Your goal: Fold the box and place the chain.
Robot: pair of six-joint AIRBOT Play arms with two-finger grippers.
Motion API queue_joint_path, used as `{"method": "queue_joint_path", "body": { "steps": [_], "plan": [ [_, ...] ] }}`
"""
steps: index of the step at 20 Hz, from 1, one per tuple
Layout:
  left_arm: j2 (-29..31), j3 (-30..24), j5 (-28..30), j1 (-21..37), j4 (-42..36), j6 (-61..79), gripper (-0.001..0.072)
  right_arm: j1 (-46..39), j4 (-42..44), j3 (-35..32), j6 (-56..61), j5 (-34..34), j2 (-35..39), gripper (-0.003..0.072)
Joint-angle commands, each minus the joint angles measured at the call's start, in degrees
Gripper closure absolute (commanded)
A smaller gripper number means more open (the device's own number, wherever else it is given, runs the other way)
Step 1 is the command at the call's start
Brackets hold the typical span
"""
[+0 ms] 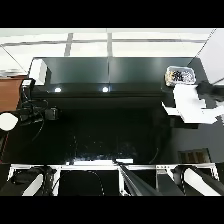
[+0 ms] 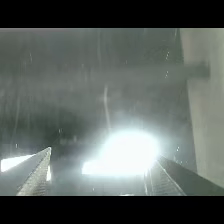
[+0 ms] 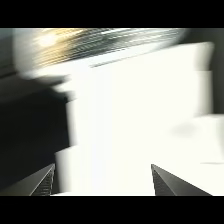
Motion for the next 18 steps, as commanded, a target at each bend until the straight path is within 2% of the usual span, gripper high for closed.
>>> {"method": "queue_joint_path", "body": {
  "steps": [1,3,5,6,9,12,16,17,18],
  "plan": [
    [-2.97,1.75,-4.37,0.00,0.90,-1.66,-0.0005,-16.28,-5.11,10.45,2.84,9.18,-8.68,-0.0019],
    [-3.15,1.70,-3.82,-0.02,0.28,-1.68,-0.0005,-24.57,-4.33,13.66,-0.15,15.32,-14.36,-0.0019],
    [-3.17,1.70,-3.82,-0.02,0.24,-1.68,-0.0005,-30.25,4.63,16.50,-11.82,23.37,-20.85,-0.0019],
    [-3.17,1.70,-4.04,-0.02,0.24,-1.68,-0.0005,-31.76,7.23,18.01,-13.46,24.90,-23.80,-0.0019],
    [-3.17,1.70,-4.46,-0.04,-3.04,-1.73,-0.0005,-32.39,7.08,24.70,-15.17,27.36,-31.78,-0.0018],
    [-3.17,1.70,-3.89,-0.04,-4.72,-1.73,-0.0004,-31.43,14.47,33.24,-19.58,36.54,-40.87,-0.0018],
    [-3.17,1.70,-4.02,-0.04,-6.10,-2.40,0.0000,-27.52,14.67,36.74,-22.03,36.09,-45.66,-0.0011],
    [-3.17,1.70,-4.00,-0.04,-6.16,-2.86,0.0000,-26.40,14.19,36.83,-22.82,35.98,-45.81,0.0131],
    [-3.17,1.70,-4.00,-0.04,-6.16,-2.86,0.0000,-25.51,13.77,37.00,-23.54,35.82,-45.81,0.0157]
  ]
}}
